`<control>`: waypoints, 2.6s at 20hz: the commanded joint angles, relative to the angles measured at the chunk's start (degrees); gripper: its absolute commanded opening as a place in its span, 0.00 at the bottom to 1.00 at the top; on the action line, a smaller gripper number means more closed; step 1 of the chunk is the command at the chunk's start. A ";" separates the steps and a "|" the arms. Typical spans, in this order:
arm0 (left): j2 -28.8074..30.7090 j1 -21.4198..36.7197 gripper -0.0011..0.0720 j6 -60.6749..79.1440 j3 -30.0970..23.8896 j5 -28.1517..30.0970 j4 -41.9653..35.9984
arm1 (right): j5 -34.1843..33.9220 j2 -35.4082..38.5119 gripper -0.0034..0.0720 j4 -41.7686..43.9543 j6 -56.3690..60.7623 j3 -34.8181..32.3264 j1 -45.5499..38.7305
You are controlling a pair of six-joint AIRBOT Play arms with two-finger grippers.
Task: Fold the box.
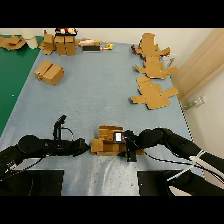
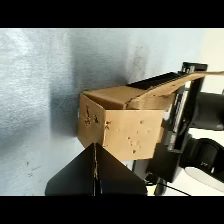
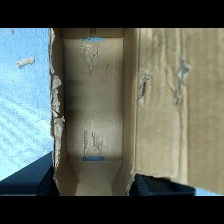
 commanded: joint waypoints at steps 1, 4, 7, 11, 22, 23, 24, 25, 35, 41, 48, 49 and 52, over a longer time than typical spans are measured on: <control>0.02 0.07 0.04 0.28 0.13 -1.29 -1.25 | 0.00 -0.02 0.63 0.00 0.00 0.00 0.02; 0.04 0.07 0.04 0.22 0.13 -1.53 -1.27 | 0.00 -0.02 0.63 0.00 0.00 0.00 0.04; 0.02 0.59 0.40 0.33 0.15 -1.33 -1.01 | 0.00 -0.02 0.63 0.00 0.00 0.00 0.04; 0.02 0.79 0.34 0.33 0.15 -1.33 -0.96 | 0.00 -0.02 0.63 0.00 0.00 0.00 0.02; -0.42 0.76 0.68 0.35 0.13 1.14 -1.46 | -0.20 -0.02 0.63 0.02 0.00 0.00 0.04; -0.52 0.76 0.68 0.35 0.13 1.14 -1.46 | -0.20 -0.02 0.63 0.02 0.00 0.00 0.04; -0.79 0.76 0.68 0.35 0.15 0.81 -1.49 | -0.17 -0.02 0.63 0.02 0.00 0.00 0.04; -1.22 0.76 0.68 0.33 0.15 -0.15 -1.49 | -0.17 -0.02 0.63 0.02 0.00 -0.02 0.04; -3.78 -6.82 0.68 0.20 3.72 4.72 -0.72 | -0.17 -0.02 0.63 0.00 0.00 -0.02 0.04; -5.14 -7.10 0.68 -5.99 4.46 4.07 5.64 | -0.20 -0.02 0.63 0.02 0.00 -0.07 0.02; -10.03 -13.27 0.68 -23.21 11.65 3.48 24.65 | -0.20 -0.02 0.63 0.02 0.00 -0.07 0.04; -10.56 -14.84 0.68 -29.16 12.87 3.48 29.66 | -0.20 -0.02 0.63 0.02 0.00 -0.07 0.04; -11.76 -18.62 0.68 -45.40 17.07 1.73 44.48 | -0.20 -0.02 0.63 0.02 0.00 -0.07 0.02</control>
